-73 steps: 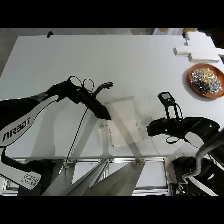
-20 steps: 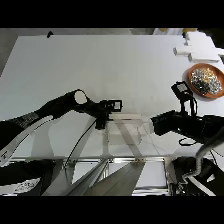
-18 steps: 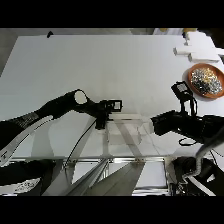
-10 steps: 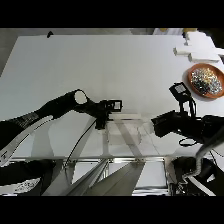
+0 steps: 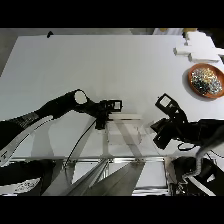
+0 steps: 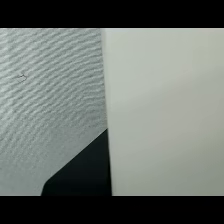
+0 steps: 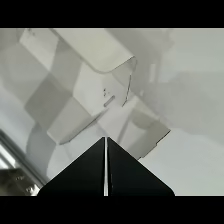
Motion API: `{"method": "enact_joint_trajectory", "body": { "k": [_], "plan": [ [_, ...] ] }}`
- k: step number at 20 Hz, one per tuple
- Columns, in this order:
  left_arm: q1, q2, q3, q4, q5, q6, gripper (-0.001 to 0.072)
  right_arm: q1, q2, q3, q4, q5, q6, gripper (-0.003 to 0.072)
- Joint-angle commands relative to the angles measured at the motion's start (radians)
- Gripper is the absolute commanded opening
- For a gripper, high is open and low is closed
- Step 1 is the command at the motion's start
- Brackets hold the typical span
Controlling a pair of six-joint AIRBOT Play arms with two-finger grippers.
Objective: Fold the box and place the chain.
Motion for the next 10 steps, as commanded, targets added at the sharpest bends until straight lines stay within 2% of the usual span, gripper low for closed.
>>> {"method": "enact_joint_trajectory", "body": {
  "k": [1,4,8,9,10],
  "plan": [
    [-0.001,0.0,0.0,0.0,0.0,0.0,0.0009,0.001,0.0,-0.038,0.041,0.026,-0.209,0.0018],
    [-0.001,0.0,0.0,0.0,0.0,0.0,0.0009,0.001,0.0,-0.093,0.097,0.023,-0.403,0.0018],
    [-0.001,0.0,0.0,0.0,0.0,0.0,0.0009,0.001,0.003,-0.18,0.098,-0.028,-0.526,0.0019],
    [-0.001,0.0,0.0,0.0,0.0,0.0,0.0009,0.009,0.005,-0.198,0.098,-0.049,-0.576,0.0035],
    [-0.001,0.0,0.0,0.0,0.0,0.0,0.0009,0.029,0.005,-0.214,0.103,-0.087,-0.61,0.0131]
  ]
}}
